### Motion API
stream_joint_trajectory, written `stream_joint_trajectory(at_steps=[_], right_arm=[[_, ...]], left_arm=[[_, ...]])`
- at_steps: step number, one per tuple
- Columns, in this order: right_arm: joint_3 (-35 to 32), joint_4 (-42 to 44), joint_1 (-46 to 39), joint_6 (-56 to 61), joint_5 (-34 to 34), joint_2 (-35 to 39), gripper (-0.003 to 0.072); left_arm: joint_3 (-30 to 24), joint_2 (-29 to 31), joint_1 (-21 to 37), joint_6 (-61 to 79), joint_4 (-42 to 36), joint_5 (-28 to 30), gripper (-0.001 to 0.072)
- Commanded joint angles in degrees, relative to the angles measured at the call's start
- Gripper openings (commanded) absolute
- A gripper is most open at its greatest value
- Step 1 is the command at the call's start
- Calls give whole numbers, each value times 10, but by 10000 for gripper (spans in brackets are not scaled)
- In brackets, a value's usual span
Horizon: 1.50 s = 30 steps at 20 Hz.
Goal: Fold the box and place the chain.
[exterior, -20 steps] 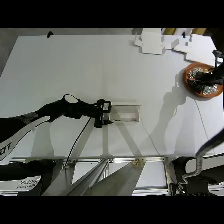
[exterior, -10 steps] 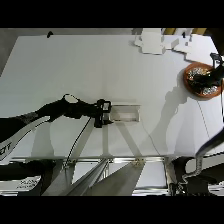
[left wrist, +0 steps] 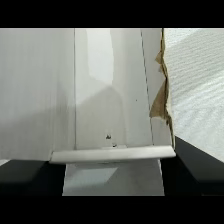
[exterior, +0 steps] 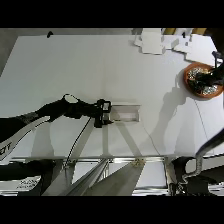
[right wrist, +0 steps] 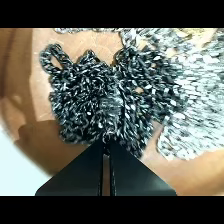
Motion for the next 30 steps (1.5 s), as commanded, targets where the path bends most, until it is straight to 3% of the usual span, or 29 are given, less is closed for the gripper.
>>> stream_joint_trajectory(at_steps=[1, 9, 15, 24, 30], right_arm=[[0, 11, 0, 0, 13, 64, 14], [0, 148, 5, -45, 94, 301, 14], [0, 159, 118, -45, 172, 441, 14], [-1, 217, 300, -37, 240, 533, 14], [-73, 228, 451, -5, 162, 533, 14]], left_arm=[[0, 0, 0, 0, 0, 0, 214], [0, 0, 0, 0, 0, 0, 214], [0, 0, 0, 0, 0, 0, 214], [0, 0, 0, 0, 0, 0, 214], [0, 0, 0, 0, 0, 0, 214]])
